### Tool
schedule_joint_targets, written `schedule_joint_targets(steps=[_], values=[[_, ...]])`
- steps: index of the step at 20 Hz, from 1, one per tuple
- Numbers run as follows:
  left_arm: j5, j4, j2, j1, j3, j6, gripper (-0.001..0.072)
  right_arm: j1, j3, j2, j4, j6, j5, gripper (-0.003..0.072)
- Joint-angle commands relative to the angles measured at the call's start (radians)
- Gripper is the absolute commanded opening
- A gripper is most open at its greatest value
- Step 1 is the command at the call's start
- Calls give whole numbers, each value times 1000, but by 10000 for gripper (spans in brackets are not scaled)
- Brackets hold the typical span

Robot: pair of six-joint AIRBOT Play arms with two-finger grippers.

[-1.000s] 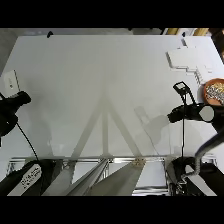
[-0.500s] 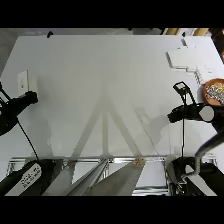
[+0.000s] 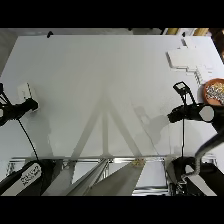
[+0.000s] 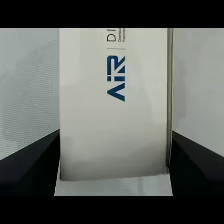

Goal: Fold the box and place the chain.

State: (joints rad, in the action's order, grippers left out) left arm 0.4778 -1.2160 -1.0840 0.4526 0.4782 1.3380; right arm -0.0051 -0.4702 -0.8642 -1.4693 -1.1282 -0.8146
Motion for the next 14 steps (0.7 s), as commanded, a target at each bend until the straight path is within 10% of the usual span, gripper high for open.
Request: schedule_joint_targets(steps=[1,14], values=[[39,-58,6,-12,5,31,701,0,1,0,0,0,0,17],[230,-66,265,-134,5,24,694,0,0,0,0,0,0,17]])
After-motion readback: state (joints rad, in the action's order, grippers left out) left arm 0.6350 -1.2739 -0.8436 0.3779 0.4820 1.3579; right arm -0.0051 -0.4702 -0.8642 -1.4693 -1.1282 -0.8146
